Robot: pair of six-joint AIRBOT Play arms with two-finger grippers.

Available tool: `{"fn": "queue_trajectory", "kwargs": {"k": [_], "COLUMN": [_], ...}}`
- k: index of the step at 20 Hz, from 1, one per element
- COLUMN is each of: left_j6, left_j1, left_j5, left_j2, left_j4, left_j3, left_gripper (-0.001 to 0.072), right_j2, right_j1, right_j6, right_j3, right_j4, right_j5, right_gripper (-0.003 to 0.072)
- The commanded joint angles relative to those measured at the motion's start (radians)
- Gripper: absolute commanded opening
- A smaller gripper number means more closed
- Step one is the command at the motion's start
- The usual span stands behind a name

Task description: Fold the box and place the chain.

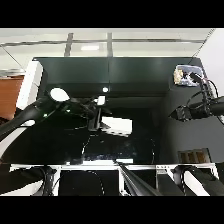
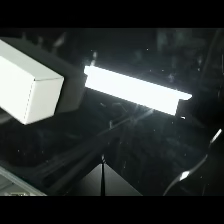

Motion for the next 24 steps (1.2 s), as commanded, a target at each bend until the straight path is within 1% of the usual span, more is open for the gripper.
{"fn": "queue_trajectory", "kwargs": {"k": [1,3,5,14,18,20,21,24], "left_j6": [-0.075,-0.106,-0.112,-0.122,-0.122,-0.122,-0.122,-0.138], "left_j1": [-0.08,-0.089,-0.087,-0.089,-0.11,-0.133,-0.145,-0.193], "left_j5": [0.003,0.005,0.004,-0.003,0.008,0.04,0.071,0.196], "left_j2": [-0.108,-0.151,-0.171,-0.171,-0.171,-0.171,-0.171,-0.172], "left_j4": [-0.014,-0.014,-0.005,0.0,0.069,0.116,0.126,0.133], "left_j3": [0.086,0.109,0.109,0.11,0.11,0.11,0.109,0.109], "left_gripper": [0.072,0.0719,0.072,0.072,0.072,0.072,0.072,0.072], "right_j2": [0.003,0.003,0.003,0.003,0.003,0.003,0.003,0.003], "right_j1": [-0.005,-0.005,-0.005,-0.005,-0.005,-0.005,-0.005,-0.005], "right_j6": [0.009,0.011,0.013,0.014,0.014,0.015,0.021,0.029], "right_j3": [-0.016,-0.016,-0.016,-0.017,-0.017,-0.017,-0.017,-0.017], "right_j4": [0.009,0.01,0.009,0.008,0.008,0.008,0.008,0.008], "right_j5": [-0.032,-0.03,-0.031,-0.04,-0.04,-0.043,-0.047,-0.052], "right_gripper": [0.0013,0.0013,0.0012,0.0012,0.0013,0.0013,0.0013,0.0013]}}
